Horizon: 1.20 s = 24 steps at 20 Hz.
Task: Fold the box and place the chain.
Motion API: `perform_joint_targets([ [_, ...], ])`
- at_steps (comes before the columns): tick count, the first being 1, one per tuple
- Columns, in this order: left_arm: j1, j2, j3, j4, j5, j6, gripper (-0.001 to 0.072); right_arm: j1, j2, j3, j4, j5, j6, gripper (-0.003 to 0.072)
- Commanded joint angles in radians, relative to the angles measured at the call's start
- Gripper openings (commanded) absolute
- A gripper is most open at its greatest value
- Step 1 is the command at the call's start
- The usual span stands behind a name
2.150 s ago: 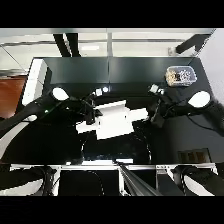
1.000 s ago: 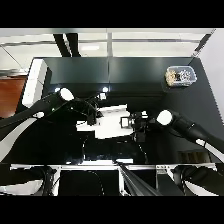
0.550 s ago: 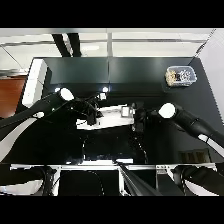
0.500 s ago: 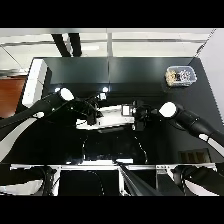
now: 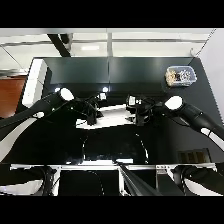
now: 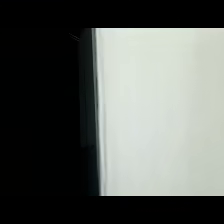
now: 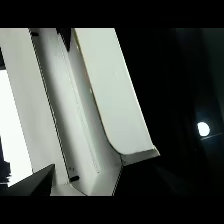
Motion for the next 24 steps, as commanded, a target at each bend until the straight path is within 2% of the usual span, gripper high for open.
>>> perform_joint_targets([
  [1, 0.000, 0.000, 0.000, 0.000, 0.002, 0.000, 0.0022, -0.013, -0.035, 0.001, 0.089, 0.105, -0.054, 0.0705],
  [7, 0.000, 0.000, 0.000, 0.000, 0.000, 0.000, 0.0022, -0.004, -0.106, 0.000, 0.083, 0.144, -0.057, 0.0705],
  [12, -0.004, 0.000, 0.011, 0.008, -0.055, 0.003, 0.0023, 0.035, -0.129, 0.000, -0.006, 0.140, -0.057, 0.0705],
  [15, -0.017, 0.000, 0.026, 0.054, -0.082, 0.002, 0.0023, 0.043, -0.137, 0.000, -0.011, 0.120, -0.056, 0.0705],
  [24, -0.021, -0.001, 0.029, 0.060, -0.071, 0.001, 0.0023, 0.043, -0.166, 0.000, -0.011, 0.105, -0.057, 0.0704],
])
